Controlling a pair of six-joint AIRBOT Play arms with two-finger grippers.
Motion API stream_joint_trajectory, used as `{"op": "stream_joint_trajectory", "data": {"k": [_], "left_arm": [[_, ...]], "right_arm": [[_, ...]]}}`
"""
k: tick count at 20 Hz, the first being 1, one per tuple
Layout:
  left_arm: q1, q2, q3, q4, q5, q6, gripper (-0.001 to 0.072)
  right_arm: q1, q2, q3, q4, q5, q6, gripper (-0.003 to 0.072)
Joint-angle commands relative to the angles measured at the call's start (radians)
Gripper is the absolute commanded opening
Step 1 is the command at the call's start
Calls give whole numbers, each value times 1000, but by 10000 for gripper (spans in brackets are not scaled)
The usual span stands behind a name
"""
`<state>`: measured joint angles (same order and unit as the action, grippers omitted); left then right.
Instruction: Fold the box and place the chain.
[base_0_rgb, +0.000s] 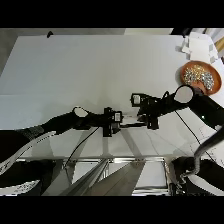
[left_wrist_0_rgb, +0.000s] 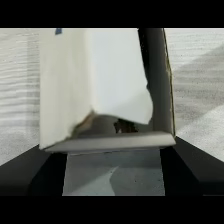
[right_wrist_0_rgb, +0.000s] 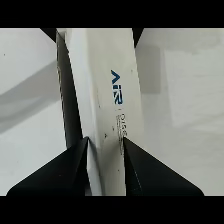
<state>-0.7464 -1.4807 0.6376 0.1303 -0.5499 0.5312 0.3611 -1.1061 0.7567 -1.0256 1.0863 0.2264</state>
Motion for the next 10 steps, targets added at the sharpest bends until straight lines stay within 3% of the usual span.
{"op": "stream_joint_trajectory", "data": {"k": [1, 8, 10], "left_arm": [[0, 0, 0, 1, 0, 1, 320], [0, 0, 0, 1, 0, 0, 320], [0, 0, 0, 1, 0, 1, 320]], "right_arm": [[1, 1, -15, 2, -37, 0, 212], [69, 1, -29, 2, -20, 2, 230], [73, 1, -36, 1, 0, 4, 290]]}}
